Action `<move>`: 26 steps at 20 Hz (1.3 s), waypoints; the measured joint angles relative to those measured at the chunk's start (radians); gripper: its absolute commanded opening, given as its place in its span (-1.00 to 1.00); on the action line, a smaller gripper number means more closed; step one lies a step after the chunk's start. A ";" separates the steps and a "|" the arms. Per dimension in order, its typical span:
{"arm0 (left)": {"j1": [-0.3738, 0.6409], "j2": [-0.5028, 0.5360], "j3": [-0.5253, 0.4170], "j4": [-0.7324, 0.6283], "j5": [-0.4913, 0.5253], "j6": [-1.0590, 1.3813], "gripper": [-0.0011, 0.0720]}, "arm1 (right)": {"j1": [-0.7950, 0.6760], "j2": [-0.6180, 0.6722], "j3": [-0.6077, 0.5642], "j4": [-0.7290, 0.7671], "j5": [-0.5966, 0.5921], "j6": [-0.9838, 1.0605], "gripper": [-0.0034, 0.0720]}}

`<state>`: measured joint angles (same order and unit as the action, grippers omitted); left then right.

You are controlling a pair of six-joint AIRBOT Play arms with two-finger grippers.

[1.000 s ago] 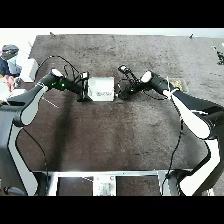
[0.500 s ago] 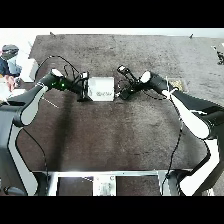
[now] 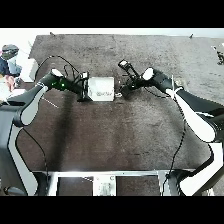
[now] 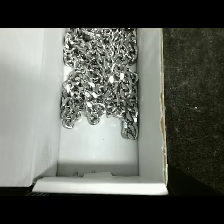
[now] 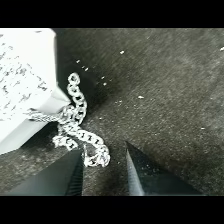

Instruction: Fold the box and place the chain.

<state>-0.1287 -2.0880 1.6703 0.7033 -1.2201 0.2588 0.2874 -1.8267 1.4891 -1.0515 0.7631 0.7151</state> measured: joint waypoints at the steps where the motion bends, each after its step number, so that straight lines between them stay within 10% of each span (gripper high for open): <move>1: 0.000 0.000 0.000 0.000 0.000 0.000 -0.03 | 0.000 -0.010 0.000 0.000 0.000 0.000 0.01; 5: 0.000 0.000 0.000 0.000 0.000 0.000 -0.03 | 0.000 -0.048 0.000 0.000 0.008 0.000 0.00; 8: 0.000 0.000 0.000 0.000 0.000 0.000 -0.03 | -0.001 -0.064 0.001 0.001 0.010 0.000 -0.79; 10: 0.000 0.000 0.000 0.000 0.000 0.000 -0.03 | -0.001 -0.062 0.001 0.005 0.025 -0.001 -0.88; 26: 0.000 0.000 0.000 0.000 0.000 0.000 -0.03 | 0.136 0.266 0.028 0.277 -0.040 -0.043 -0.88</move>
<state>-0.1287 -2.0880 1.6703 0.7033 -1.2205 0.2584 0.4232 -1.5608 1.5169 -0.7742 0.7231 0.6724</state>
